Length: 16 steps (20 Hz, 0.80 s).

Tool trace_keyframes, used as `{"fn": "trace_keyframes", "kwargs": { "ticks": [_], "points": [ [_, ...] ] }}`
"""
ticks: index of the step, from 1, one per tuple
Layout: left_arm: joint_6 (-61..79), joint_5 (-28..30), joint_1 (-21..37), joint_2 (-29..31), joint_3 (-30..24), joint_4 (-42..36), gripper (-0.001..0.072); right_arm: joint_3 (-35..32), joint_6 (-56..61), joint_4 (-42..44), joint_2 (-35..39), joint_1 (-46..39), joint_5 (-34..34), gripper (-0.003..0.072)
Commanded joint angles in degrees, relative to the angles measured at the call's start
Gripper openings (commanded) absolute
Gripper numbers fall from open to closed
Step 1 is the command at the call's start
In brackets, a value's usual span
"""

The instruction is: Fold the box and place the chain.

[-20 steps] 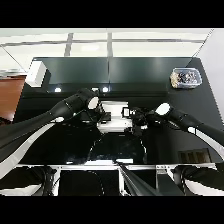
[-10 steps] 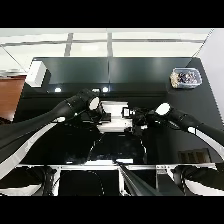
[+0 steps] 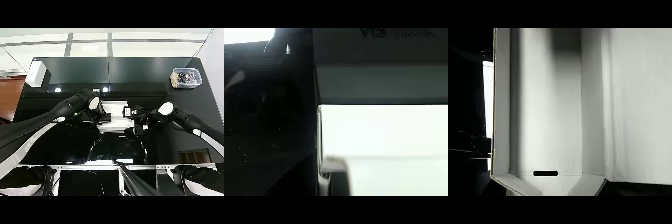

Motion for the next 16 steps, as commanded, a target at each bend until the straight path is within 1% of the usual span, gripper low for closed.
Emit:
{"fn": "trace_keyframes", "kwargs": {
  "ticks": [1,4,5,6,7,8,9,10,13,15,16],
  "points": [
    [1.55,-0.68,0.07,-0.02,0.02,0.00,0.0025,0.07,1.42,-5.60,3.32,-0.04,3.82,0.0720],
    [1.51,-1.07,0.07,-0.02,0.02,0.00,0.0026,0.04,1.53,-6.67,3.32,-0.04,3.98,0.0720],
    [1.53,-1.09,0.04,-0.02,0.02,0.00,0.0025,0.04,1.55,-6.71,3.32,-0.04,3.98,0.0675],
    [1.53,-1.09,0.07,-0.02,0.02,0.00,0.0026,0.04,1.70,-6.73,3.32,-0.04,3.98,0.0484],
    [1.53,-1.09,0.07,-0.02,0.02,0.00,0.0026,0.04,1.92,-6.69,3.32,-0.04,3.98,0.0449],
    [1.53,-1.09,0.07,-0.02,0.02,0.00,0.0026,0.04,2.75,-6.60,3.32,-0.04,3.98,0.0446],
    [1.53,-1.11,0.04,-0.02,0.02,0.00,0.0026,0.04,4.11,-6.62,3.32,-0.02,4.02,0.0323],
    [1.53,-1.11,0.04,-0.02,0.02,0.00,0.0025,0.04,5.57,-6.62,3.30,-0.04,4.07,0.0245],
    [1.53,-1.11,0.04,-0.02,0.02,-0.07,0.0025,0.00,7.04,-4.42,3.10,0.11,4.22,0.0245],
    [1.55,-1.11,0.04,-0.02,0.02,-0.28,0.0026,0.00,6.99,1.31,1.95,0.24,3.34,0.0244],
    [1.55,-1.14,0.04,-0.02,0.02,-0.31,0.0026,0.00,6.99,4.17,1.09,0.57,1.79,0.0244]
  ]
}}
